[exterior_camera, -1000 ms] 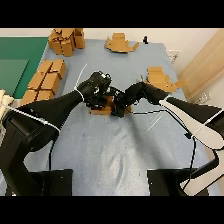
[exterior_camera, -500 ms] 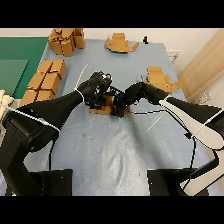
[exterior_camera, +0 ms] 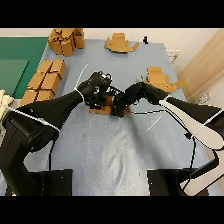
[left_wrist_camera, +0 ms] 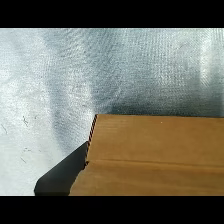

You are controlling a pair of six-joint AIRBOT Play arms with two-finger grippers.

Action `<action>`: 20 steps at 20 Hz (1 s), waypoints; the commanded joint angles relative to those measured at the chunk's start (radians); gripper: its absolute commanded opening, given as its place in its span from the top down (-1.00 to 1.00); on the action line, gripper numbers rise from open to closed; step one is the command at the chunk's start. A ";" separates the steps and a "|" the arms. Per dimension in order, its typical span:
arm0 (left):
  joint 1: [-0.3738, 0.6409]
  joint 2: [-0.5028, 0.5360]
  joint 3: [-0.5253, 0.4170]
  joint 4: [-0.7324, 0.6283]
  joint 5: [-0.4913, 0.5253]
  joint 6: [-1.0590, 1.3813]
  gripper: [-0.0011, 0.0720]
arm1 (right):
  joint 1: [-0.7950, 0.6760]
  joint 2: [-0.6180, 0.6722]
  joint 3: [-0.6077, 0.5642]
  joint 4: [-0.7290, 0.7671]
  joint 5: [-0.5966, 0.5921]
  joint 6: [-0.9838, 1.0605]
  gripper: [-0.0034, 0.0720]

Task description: Fold the box.

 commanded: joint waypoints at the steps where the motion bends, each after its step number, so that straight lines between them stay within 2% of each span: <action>1: 0.000 0.001 0.000 -0.010 0.005 0.003 0.92 | 0.005 0.000 0.001 0.007 -0.002 -0.003 -0.47; 10: 0.000 0.001 0.000 -0.100 0.027 0.050 0.91 | 0.005 0.000 0.001 0.007 -0.005 -0.003 -0.47; 11: 0.000 0.001 0.000 -0.100 0.028 0.052 0.51 | 0.005 0.000 0.001 0.007 -0.005 -0.003 -0.47; 12: 0.000 0.001 0.000 -0.101 0.029 0.052 -0.28 | 0.004 0.000 0.001 0.007 -0.007 -0.003 -0.47; 13: 0.000 0.001 0.000 -0.099 0.030 0.052 -0.51 | 0.004 0.000 0.001 0.007 -0.008 -0.003 -0.47; 20: 0.007 0.016 0.000 -0.126 0.042 0.079 -0.51 | 0.004 0.000 0.001 0.006 -0.007 -0.003 -0.47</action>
